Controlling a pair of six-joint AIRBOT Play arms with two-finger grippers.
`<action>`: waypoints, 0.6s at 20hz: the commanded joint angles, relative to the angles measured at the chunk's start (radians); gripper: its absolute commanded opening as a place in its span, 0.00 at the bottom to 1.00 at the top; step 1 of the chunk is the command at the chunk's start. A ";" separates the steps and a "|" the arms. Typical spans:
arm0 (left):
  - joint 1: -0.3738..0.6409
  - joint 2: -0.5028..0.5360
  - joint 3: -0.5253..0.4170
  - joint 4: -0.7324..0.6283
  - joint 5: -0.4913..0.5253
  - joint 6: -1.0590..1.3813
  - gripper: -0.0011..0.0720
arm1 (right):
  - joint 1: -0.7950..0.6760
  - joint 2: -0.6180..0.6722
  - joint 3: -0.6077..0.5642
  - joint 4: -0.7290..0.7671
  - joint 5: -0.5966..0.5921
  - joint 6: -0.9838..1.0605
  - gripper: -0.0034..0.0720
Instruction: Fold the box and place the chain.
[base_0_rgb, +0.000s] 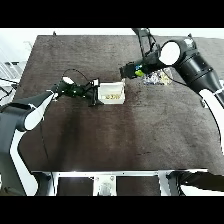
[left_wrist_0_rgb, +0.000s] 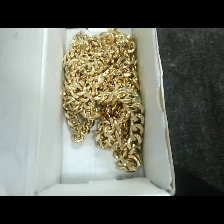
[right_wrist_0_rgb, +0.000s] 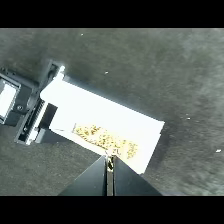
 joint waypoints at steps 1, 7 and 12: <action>0.000 0.000 0.000 0.000 0.005 0.001 0.49 | 0.003 0.002 -0.107 0.051 -0.135 -0.002 0.06; 0.000 0.000 0.000 0.000 0.005 0.001 0.49 | 0.003 0.002 -0.304 0.081 -0.396 -0.002 0.05; 0.000 0.000 0.000 0.000 0.005 0.001 0.49 | 0.003 -0.004 -0.401 0.081 -0.544 -0.002 0.05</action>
